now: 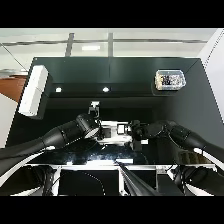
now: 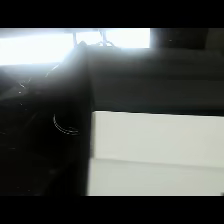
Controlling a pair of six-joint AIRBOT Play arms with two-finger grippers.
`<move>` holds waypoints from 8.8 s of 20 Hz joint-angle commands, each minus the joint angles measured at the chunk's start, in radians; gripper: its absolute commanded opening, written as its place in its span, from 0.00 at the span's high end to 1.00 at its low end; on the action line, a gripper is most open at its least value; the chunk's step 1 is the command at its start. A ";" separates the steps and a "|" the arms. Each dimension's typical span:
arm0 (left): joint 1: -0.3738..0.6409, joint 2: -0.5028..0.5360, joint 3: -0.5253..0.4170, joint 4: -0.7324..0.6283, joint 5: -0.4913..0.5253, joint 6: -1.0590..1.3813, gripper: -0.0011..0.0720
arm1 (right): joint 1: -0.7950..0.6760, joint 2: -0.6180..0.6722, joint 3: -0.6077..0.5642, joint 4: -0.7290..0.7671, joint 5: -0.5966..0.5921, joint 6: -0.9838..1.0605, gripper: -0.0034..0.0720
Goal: Fold the box and place the chain.
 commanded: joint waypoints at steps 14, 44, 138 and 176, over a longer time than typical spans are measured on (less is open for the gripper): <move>0.001 -0.002 0.030 0.011 -0.021 0.003 0.27 | 0.001 -0.001 0.000 0.002 0.001 0.000 0.23; 0.028 0.015 -0.026 0.034 -0.016 0.025 0.94 | 0.013 0.118 0.004 -0.106 -0.048 0.093 0.00; 0.047 0.015 -0.029 0.011 -0.028 0.061 0.94 | 0.126 -0.056 0.226 -0.365 -0.183 1.859 0.32; 0.047 0.015 -0.029 0.010 -0.039 0.060 0.94 | 0.255 -0.266 0.478 -0.630 -0.423 2.271 0.65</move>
